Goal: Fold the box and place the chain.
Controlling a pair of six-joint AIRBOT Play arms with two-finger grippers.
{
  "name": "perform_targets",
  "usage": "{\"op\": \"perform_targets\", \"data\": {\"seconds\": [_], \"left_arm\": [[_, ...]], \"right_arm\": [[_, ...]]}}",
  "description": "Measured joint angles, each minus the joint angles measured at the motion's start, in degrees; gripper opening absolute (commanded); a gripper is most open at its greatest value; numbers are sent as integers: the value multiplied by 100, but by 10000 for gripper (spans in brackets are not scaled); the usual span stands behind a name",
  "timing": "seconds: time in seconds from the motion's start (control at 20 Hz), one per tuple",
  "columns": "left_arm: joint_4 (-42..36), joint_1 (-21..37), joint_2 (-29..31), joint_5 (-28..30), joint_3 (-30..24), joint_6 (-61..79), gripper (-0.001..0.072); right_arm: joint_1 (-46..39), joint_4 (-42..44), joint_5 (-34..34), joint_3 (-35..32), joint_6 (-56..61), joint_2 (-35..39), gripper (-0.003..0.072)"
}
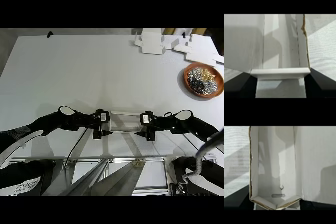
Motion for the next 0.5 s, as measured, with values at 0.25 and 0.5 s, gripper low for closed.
{"op": "perform_targets", "data": {"seconds": [0.25, 0.5], "left_arm": [[2, 0, 0, -13, 0, -2, 255], [4, 0, -2, -22, 0, 7, 255]], "right_arm": [[0, 22, 57, 0, 2, 0, 312], [0, -81, 168, 2, 4, 0, 692]]}}
